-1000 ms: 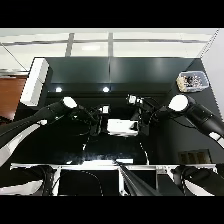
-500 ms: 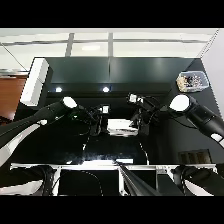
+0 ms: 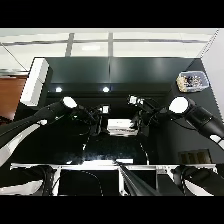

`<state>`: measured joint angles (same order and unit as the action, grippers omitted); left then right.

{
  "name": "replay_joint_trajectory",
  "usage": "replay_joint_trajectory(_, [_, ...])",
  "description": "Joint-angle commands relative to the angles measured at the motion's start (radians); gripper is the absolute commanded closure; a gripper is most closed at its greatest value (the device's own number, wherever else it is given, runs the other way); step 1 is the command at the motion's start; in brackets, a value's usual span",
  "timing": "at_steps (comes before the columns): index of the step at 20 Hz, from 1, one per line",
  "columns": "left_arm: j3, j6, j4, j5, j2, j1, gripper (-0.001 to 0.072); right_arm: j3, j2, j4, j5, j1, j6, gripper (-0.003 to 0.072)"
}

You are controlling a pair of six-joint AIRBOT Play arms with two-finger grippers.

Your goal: Fold the box and place the chain.

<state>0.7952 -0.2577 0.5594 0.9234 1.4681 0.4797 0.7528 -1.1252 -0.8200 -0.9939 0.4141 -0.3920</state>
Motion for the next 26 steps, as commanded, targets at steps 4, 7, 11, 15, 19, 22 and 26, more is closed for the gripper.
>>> replay_joint_trajectory(4, [0.001,-0.001,0.0,0.001,0.001,0.001,0.0357,-0.002,0.0,0.0,0.005,0.001,-0.001,0.0455])
replay_joint_trajectory(7, [0.001,-0.001,0.0,0.001,0.001,0.001,0.0357,-0.002,0.0,0.0,-0.01,0.001,-0.002,0.04])
replay_joint_trajectory(11, [0.001,-0.001,0.0,0.001,0.001,0.001,0.0357,-0.002,0.0,0.0,-0.015,0.001,-0.002,0.0349])
replay_joint_trajectory(15, [0.001,0.0,0.0,0.001,0.001,0.001,0.0357,-0.002,0.0,0.0,-0.015,0.001,-0.002,0.034])
replay_joint_trajectory(19, [0.001,0.0,0.0,0.001,0.001,0.001,0.0357,-0.008,-0.002,-0.001,-0.004,0.021,-0.002,0.0341])
replay_joint_trajectory(22, [0.001,0.0,0.0,0.001,0.001,0.001,0.0357,-0.036,-0.002,-0.001,0.047,0.052,-0.002,0.0342])
replay_joint_trajectory(26, [0.001,-0.001,0.0,0.001,0.001,0.001,0.0357,-0.036,-0.001,-0.001,0.058,0.06,-0.005,0.0341])
